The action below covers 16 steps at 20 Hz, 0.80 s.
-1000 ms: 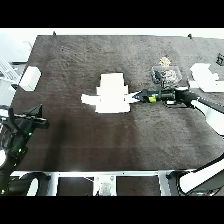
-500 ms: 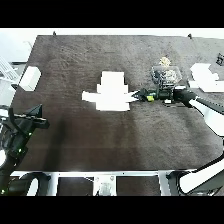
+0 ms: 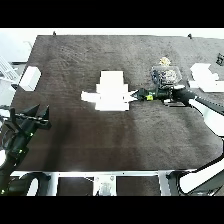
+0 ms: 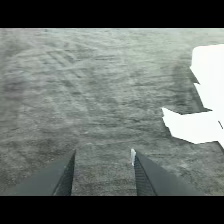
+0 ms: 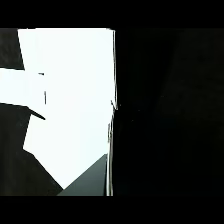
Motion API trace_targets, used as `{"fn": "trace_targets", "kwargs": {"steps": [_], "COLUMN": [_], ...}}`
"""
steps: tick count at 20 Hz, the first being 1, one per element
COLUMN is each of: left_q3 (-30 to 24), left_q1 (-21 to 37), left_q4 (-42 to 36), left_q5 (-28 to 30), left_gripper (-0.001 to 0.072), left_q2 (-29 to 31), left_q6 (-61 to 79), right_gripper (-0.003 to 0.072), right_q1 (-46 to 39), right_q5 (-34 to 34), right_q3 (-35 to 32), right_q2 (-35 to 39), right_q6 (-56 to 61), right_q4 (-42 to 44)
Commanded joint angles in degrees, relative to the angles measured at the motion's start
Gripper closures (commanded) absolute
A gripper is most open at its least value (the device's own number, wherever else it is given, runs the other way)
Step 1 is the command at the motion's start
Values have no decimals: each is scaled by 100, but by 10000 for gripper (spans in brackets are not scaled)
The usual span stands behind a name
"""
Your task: Fold the box and place the chain.
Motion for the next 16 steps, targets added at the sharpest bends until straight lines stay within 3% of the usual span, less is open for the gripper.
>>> {"fn": "trace_targets", "kwargs": {"steps": [1,4,7,11,16], "left_q3": [35,291,693,1480,3097], "left_q1": [0,0,0,0,0], "left_q4": [-2,13,13,15,50], "left_q5": [-74,-140,-446,-1316,-2284], "left_gripper": [294,294,294,294,295], "left_q2": [-11,-92,-614,-2122,-4356], "left_q6": [28,39,181,352,210], "right_gripper": [677,677,677,676,676], "right_q1": [42,42,39,39,42], "right_q5": [4,0,2,2,2], "right_q3": [13,13,13,13,13], "right_q2": [-4,-4,-4,-4,-4], "right_q6": [-68,-68,-66,-66,-68], "right_q4": [-24,-24,-22,-7,-7]}}
